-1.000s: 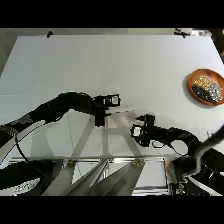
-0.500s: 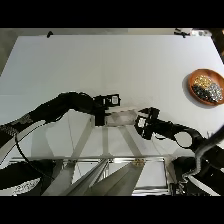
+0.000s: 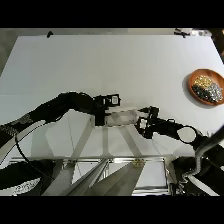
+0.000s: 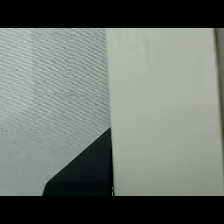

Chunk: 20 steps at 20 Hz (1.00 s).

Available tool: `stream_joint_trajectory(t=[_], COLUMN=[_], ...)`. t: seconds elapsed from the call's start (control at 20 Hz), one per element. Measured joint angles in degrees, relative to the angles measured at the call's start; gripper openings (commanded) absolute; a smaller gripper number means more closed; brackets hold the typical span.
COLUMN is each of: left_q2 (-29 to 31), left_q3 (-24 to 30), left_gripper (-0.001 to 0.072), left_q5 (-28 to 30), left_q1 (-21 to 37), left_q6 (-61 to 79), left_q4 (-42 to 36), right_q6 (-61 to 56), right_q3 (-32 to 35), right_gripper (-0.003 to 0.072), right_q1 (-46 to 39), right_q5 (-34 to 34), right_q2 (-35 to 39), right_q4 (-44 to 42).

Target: Fold the box and place the chain.

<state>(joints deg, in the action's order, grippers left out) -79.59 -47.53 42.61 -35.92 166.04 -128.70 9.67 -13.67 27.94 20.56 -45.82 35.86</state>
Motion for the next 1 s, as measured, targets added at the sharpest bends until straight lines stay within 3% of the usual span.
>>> stream_joint_trajectory(t=[0.4, 0.75, 1.0], left_q2=[0.0, 0.0, 0.0], left_q3=[0.0, 0.0, 0.0], left_gripper=[0.0011, 0.0011, 0.0011], left_q5=[0.0, 0.0, 0.0], left_q1=[0.0, 0.0, 0.0], left_q6=[0.0, 0.0, 0.0], left_q4=[0.0, 0.0, 0.0], right_q6=[20.0, 27.8, 34.3], right_q3=[0.0, -0.3, -1.4], right_gripper=[0.0653, 0.0652, 0.0653], right_q1=[-5.2, -7.2, -9.7], right_q5=[7.1, 8.2, 12.9], right_q2=[-2.4, -5.9, -8.2], right_q4=[-12.9, -19.7, -24.0])
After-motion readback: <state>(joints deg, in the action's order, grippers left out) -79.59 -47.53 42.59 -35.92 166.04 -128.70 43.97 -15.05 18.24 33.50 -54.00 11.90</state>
